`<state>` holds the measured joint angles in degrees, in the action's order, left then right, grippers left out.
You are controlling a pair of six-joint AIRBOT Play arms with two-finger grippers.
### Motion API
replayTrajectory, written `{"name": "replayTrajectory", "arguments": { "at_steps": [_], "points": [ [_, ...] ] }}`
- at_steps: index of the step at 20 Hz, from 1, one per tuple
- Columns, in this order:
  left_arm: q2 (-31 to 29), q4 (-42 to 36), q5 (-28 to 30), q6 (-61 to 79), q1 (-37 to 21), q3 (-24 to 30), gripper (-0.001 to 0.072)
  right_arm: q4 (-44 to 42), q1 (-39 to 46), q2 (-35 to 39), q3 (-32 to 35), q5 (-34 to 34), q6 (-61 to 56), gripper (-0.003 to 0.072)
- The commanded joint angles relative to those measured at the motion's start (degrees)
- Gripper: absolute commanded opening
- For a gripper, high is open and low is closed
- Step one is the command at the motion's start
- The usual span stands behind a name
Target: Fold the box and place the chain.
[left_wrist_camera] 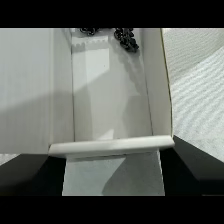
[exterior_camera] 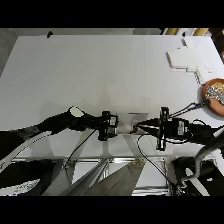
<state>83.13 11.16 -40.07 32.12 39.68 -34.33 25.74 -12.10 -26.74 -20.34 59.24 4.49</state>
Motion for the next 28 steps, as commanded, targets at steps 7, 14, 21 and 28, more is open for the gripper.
{"name": "replayTrajectory", "arguments": {
  "at_steps": [7, 14, 21, 28],
  "points": [
    [-0.04, 0.02, 0.02, 0.0, -0.02, 0.02, 0.0372, -0.07, -0.04, -4.11, -0.07, -0.33, -1.55, 0.0019],
    [-0.04, 0.02, 0.02, 0.0, -0.02, 0.02, 0.0372, -0.07, -0.04, -12.52, -0.07, -1.51, -1.7, 0.0019],
    [-0.04, 0.02, 0.02, 0.0, -0.02, 0.02, 0.0372, 2.73, -0.04, -16.31, -0.2, -1.38, -3.37, 0.0227],
    [-0.04, 0.02, 0.02, 0.0, -0.02, 0.02, 0.0372, 26.38, 6.25, -15.13, -14.71, 9.25, -10.03, 0.0133]
  ]
}}
